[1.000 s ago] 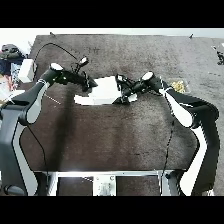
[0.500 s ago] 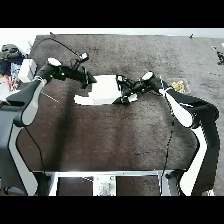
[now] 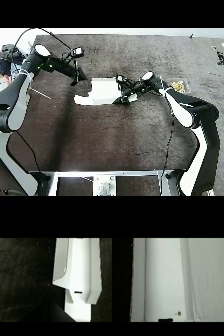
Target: Fold the box and place the chain.
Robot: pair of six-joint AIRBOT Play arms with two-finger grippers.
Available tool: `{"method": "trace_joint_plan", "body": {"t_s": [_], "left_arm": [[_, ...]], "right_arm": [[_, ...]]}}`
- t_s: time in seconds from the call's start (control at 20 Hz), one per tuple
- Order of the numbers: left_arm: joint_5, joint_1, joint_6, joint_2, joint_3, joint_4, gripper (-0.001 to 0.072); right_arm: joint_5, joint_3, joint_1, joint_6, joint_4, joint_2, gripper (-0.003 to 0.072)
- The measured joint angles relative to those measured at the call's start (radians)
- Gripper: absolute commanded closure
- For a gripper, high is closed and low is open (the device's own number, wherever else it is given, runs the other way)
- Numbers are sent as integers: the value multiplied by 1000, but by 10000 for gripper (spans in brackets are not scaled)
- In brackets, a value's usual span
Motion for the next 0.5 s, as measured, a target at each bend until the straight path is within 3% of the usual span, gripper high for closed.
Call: {"method": "trace_joint_plan", "body": {"t_s": [0.25, 0.3, 0.35, 0.4, 0.5], "left_arm": [[22, -28, -50, 11, -69, 67, 698], [33, -30, -50, 11, -93, 72, 642], [37, -31, -47, 12, -117, 78, 199], [39, -33, -38, 12, -143, 81, -11], [47, -36, -8, 12, -185, 85, -11]], "right_arm": [[0, 0, 0, 0, 0, 0, 228], [0, 0, 0, 0, 0, 0, 228], [0, 0, 0, 1, 0, 0, 228], [0, 0, 0, 0, 0, 0, 228], [0, 0, 0, 1, 1, 0, 228]]}}
